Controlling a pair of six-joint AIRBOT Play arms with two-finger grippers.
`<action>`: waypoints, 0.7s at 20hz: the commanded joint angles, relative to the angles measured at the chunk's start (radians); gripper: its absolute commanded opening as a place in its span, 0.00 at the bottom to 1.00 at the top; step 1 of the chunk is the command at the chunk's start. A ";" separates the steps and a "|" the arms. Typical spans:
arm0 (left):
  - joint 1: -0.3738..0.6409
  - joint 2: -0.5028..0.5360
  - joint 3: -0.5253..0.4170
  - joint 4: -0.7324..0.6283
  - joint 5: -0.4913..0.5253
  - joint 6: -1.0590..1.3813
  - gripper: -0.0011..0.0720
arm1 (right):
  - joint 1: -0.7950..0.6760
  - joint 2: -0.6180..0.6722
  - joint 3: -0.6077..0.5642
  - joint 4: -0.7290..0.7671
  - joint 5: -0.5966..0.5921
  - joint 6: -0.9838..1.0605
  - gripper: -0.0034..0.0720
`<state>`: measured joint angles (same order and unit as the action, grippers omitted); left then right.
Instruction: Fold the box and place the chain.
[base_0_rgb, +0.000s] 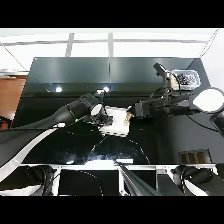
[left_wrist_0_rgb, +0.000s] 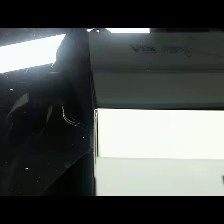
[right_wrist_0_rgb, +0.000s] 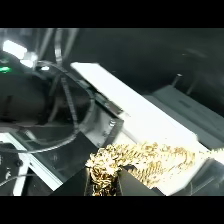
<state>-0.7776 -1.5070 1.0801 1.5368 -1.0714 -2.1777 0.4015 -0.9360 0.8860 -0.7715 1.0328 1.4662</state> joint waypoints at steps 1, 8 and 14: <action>0.001 0.000 0.000 0.000 -0.003 0.000 0.05 | -0.039 -0.003 -0.001 -0.016 0.110 0.004 0.06; 0.001 0.000 0.000 0.000 -0.003 0.000 0.05 | 0.029 -0.030 -0.002 0.033 0.088 0.004 0.06; 0.001 0.000 0.000 0.000 -0.003 0.000 0.05 | 0.102 -0.144 -0.002 -0.020 -0.053 0.003 0.06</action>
<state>-0.7776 -1.5070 1.0801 1.5368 -1.0733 -2.1777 0.4816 -1.0389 0.8848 -0.7521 1.0435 1.4696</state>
